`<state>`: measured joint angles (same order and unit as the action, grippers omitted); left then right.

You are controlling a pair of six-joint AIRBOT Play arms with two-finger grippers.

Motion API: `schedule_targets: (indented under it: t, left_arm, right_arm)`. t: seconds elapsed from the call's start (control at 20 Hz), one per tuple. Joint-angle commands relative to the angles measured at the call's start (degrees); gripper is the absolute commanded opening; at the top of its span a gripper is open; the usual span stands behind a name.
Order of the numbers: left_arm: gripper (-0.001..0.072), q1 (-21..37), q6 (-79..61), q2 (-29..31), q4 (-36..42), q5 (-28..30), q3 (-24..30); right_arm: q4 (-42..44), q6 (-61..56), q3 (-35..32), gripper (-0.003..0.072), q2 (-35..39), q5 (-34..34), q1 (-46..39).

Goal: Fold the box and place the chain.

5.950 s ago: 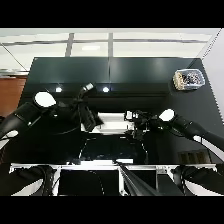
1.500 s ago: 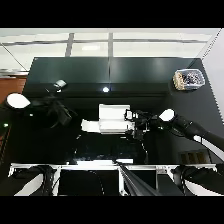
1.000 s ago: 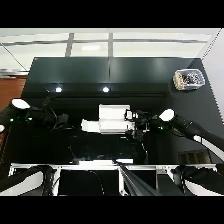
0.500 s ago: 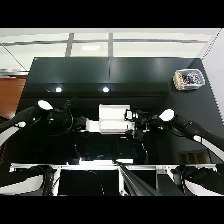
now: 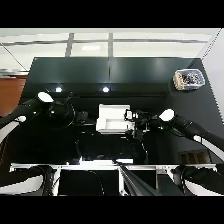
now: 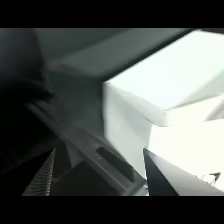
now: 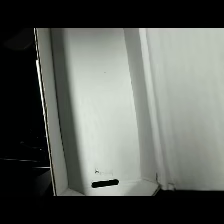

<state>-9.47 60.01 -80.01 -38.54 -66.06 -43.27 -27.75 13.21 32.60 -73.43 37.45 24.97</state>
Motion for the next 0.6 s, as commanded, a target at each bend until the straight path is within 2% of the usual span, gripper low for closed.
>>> schedule_targets:
  t: [0.0,0.2,0.55]
  left_arm:
    - [0.0634,0.0,-0.2,0.0,0.5,-4.6,-3.1]
    - [0.0632,-2.2,0.5,0.0,1.2,-6.7,-4.0]
    - [0.0624,-8.6,6.7,0.3,1.2,0.8,-4.1]
  right_arm:
    - [0.0,0.0,0.0,0.0424,0.0,0.0,0.0]
    - [0.0,0.0,0.0,0.0424,0.0,0.0,0.0]
    - [0.0,0.0,0.0,0.0424,0.0,0.0,0.0]
